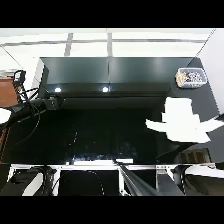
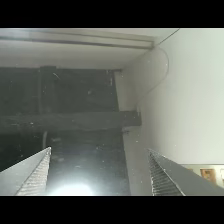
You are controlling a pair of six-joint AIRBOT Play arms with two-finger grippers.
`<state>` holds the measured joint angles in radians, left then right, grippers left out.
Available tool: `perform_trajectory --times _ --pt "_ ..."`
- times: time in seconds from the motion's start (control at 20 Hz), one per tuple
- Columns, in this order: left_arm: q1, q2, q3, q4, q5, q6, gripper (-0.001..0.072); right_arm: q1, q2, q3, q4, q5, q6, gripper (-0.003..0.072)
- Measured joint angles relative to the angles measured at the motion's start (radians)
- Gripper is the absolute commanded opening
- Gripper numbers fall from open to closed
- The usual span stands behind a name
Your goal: Fold the box and place the chain.
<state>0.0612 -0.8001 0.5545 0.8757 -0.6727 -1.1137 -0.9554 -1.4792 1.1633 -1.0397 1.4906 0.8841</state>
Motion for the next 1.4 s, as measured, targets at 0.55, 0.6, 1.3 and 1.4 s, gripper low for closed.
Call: perform_trajectory --times 0.55,0.6,1.3,1.4 --pt "-0.114 -0.073 0.000 -0.010 -0.011 0.000 0.0706 0.759 0.586 -0.653 0.517 -0.608 0.006 0.0015" --pt "-0.140 -0.094 0.003 -0.019 -0.012 0.000 0.0705 0.846 0.603 -0.687 0.537 -0.687 0.018 0.0015" --pt "-0.259 -0.764 0.405 -0.412 -0.373 0.163 0.0694 1.227 0.650 -0.789 0.594 -1.035 0.108 0.0016" --pt "-0.260 -0.830 0.456 -0.425 -0.475 0.222 0.0694 1.229 0.650 -0.789 0.593 -1.037 0.109 0.0016"
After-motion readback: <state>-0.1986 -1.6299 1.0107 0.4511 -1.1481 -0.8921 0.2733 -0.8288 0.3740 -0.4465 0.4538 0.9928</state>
